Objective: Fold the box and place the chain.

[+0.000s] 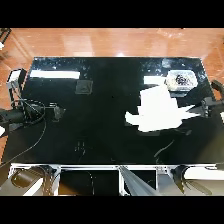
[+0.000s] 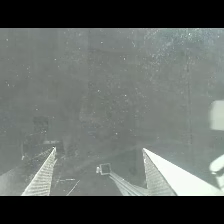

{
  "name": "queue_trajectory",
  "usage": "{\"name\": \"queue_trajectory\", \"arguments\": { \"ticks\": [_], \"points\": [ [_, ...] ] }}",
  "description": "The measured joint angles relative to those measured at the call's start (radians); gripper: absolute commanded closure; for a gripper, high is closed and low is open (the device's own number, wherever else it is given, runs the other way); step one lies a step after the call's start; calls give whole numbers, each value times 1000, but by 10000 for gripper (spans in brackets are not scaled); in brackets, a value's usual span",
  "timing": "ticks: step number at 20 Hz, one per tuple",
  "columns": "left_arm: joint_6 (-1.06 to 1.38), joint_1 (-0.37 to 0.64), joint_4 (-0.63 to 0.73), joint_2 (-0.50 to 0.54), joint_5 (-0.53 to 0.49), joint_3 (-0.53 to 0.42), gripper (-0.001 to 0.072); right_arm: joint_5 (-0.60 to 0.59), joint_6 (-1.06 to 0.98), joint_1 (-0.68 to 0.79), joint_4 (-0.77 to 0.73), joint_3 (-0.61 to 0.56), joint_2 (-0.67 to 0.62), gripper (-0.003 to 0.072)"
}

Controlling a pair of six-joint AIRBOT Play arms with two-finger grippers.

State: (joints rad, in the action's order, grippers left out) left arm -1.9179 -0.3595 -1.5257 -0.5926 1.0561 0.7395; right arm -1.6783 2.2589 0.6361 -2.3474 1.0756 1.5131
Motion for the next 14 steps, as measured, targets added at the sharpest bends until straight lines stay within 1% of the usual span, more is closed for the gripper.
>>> {"name": "queue_trajectory", "arguments": {
  "ticks": [2, 4, 6, 8, 10, 12, 14],
  "points": [
    [2, 0, 9, -5, -5, 0, 83, 45, -5, -108, -76, -48, -82, 666],
    [3, 0, 24, -14, -7, 0, 83, 133, -30, -223, -121, -101, -180, 666],
    [8, 0, 43, -24, -11, 0, 82, 261, -47, -356, -149, -182, -312, 665],
    [26, 2, 56, -41, -24, 0, 83, 426, -61, -503, -169, -296, -470, 665],
    [49, 14, 66, -76, -57, 0, 82, 583, -80, -645, -179, -418, -608, 665],
    [99, 43, 102, -124, -99, 0, 83, 734, -91, -785, -181, -531, -706, 665],
    [198, 106, 200, -185, -138, 0, 83, 870, -105, -910, -182, -619, -760, 665]
  ]
}}
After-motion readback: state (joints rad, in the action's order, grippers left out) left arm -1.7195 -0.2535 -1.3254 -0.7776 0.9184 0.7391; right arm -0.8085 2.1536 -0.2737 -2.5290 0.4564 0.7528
